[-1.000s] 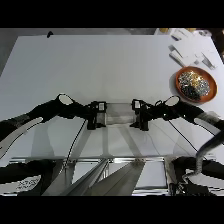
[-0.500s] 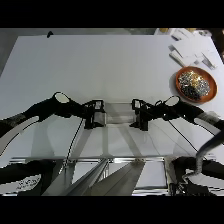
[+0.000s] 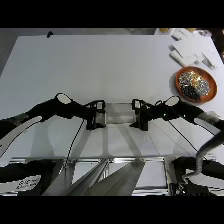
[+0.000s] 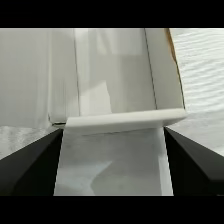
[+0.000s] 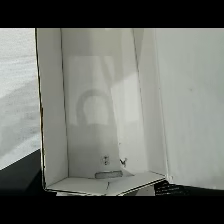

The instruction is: Fold the box and place the chain.

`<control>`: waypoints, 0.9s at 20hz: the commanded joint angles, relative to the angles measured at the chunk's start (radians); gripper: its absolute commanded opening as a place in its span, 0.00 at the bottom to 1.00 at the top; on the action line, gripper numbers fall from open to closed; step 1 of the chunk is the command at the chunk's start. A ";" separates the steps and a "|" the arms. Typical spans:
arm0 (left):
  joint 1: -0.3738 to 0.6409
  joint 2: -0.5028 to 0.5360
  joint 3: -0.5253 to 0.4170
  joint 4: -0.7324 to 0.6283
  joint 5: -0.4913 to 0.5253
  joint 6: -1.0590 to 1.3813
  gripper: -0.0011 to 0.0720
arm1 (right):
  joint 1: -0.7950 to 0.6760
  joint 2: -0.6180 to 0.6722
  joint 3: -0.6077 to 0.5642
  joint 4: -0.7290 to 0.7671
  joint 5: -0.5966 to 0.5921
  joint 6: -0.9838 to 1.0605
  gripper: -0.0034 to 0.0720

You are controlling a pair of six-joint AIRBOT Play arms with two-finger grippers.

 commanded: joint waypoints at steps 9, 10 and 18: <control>-0.040 -0.036 0.000 -0.083 0.047 -0.002 0.99 | 0.000 0.001 0.001 -0.001 0.000 0.000 0.57; -0.040 -0.036 0.000 -0.087 0.050 -0.004 0.98 | 0.000 0.001 0.001 0.000 0.000 0.000 0.57; -0.040 -0.036 0.000 -0.094 0.050 -0.002 0.76 | 0.000 0.001 0.001 0.000 0.000 0.000 0.57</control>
